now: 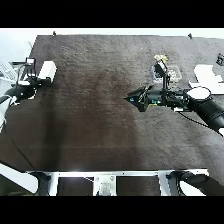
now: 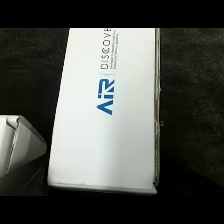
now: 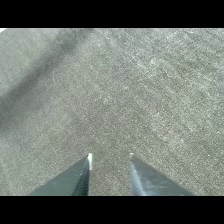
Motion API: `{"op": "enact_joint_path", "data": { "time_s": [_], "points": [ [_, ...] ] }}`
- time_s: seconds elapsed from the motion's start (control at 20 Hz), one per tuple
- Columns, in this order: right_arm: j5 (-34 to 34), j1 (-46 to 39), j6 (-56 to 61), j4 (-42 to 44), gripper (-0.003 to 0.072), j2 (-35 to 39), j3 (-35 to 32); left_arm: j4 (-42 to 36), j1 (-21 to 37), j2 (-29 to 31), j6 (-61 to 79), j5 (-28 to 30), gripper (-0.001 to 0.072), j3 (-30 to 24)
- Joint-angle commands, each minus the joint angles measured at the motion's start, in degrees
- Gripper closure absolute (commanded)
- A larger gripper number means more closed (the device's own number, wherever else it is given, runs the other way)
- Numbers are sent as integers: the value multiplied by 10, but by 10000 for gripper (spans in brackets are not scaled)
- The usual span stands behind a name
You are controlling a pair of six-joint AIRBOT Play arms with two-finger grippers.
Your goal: Fold the box and place the chain.
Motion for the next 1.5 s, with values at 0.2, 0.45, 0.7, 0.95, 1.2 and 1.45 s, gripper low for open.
{"op": "enact_joint_path", "data": {
  "time_s": [0.2, 0.45, 0.7, 0.95, 1.2, 1.45],
  "points": [
    [0, 0, 13, 0, 213, 0, 0, 29, 41, 54, -4, -179, -11, 0],
    [1, 0, 40, 1, 217, 1, 0, 61, 47, 137, -20, -319, -11, 0],
    [10, 0, 80, 0, 598, 43, 0, 115, 47, 242, -96, -482, 692, 0],
    [-134, 4, 89, -2, 677, 169, -35, 99, -6, 440, -99, -384, 696, -57],
    [-362, 28, 88, -7, 679, 332, -175, 99, -125, 632, -89, -199, 697, -245],
    [-398, 29, 85, -13, 679, 457, -306, 93, -222, 736, -89, -96, 696, -444]
  ]
}}
